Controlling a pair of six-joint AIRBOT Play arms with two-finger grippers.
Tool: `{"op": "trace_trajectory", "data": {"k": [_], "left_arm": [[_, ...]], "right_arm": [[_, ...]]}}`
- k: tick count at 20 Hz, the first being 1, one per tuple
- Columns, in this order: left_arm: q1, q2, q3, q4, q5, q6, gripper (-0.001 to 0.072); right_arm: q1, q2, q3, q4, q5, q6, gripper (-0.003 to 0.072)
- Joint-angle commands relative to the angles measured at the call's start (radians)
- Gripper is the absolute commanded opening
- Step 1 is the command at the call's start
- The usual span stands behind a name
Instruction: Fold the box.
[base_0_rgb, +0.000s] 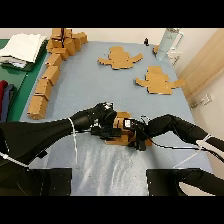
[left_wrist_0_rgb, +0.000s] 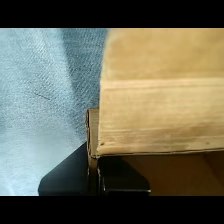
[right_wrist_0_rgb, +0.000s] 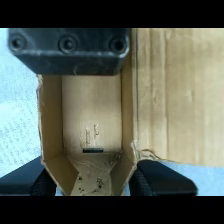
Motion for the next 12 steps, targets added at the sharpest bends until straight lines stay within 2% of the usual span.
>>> {"op": "trace_trajectory", "data": {"k": [1, 2, 3, 4, 9, 12], "left_arm": [[-0.001, -0.002, 0.001, -0.012, 0.004, -0.003, 0.0017], [-0.001, -0.001, 0.001, -0.012, 0.005, -0.003, 0.0036], [-0.001, -0.002, 0.001, -0.012, 0.006, -0.006, 0.0278], [0.0, -0.002, 0.001, -0.013, 0.006, -0.009, 0.039], [0.002, -0.002, 0.001, -0.002, 0.01, -0.01, 0.0388], [0.002, -0.002, 0.001, 0.005, 0.055, -0.013, 0.0387]], "right_arm": [[0.0, 0.0, 0.001, 0.001, 0.002, 0.0, 0.058], [0.0, 0.0, 0.001, 0.001, 0.002, 0.0, 0.058], [0.0, 0.0, 0.001, 0.001, 0.002, 0.0, 0.058], [0.0, 0.0, 0.001, 0.001, 0.002, 0.0, 0.058], [0.0, 0.0, 0.001, 0.001, 0.002, 0.0, 0.058], [0.0, 0.0, 0.001, 0.001, 0.002, 0.0, 0.058]]}}
